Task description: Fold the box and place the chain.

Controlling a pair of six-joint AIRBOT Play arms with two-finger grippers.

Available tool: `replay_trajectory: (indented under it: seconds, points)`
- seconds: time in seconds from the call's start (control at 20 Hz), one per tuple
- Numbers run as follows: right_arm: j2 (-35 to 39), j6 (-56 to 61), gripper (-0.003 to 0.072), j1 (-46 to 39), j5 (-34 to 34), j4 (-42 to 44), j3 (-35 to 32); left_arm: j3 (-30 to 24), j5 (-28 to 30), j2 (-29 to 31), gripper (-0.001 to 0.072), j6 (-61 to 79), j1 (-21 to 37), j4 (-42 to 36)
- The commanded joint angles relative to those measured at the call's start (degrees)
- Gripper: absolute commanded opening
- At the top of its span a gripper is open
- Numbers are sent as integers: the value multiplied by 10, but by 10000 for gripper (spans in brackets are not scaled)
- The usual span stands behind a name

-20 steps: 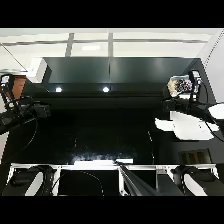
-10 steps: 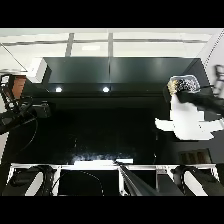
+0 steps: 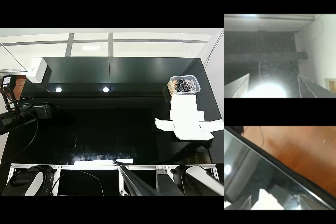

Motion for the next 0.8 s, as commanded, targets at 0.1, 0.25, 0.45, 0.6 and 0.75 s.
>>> replay_trajectory:
  seconds: [0.1,0.25,0.45,0.6,0.75]
  points:
    - [-236,-163,702,-85,320,92,172,0,44,-2,708,0,0,1]
    - [-311,-163,582,-60,410,92,235,0,43,-3,709,0,0,2]
    - [-351,-146,578,-19,440,54,264,0,45,-3,709,0,0,5]
    - [-368,-140,578,9,435,39,264,0,45,-4,708,0,0,5]
    - [-375,-143,577,32,428,31,264,0,43,-3,709,0,0,4]
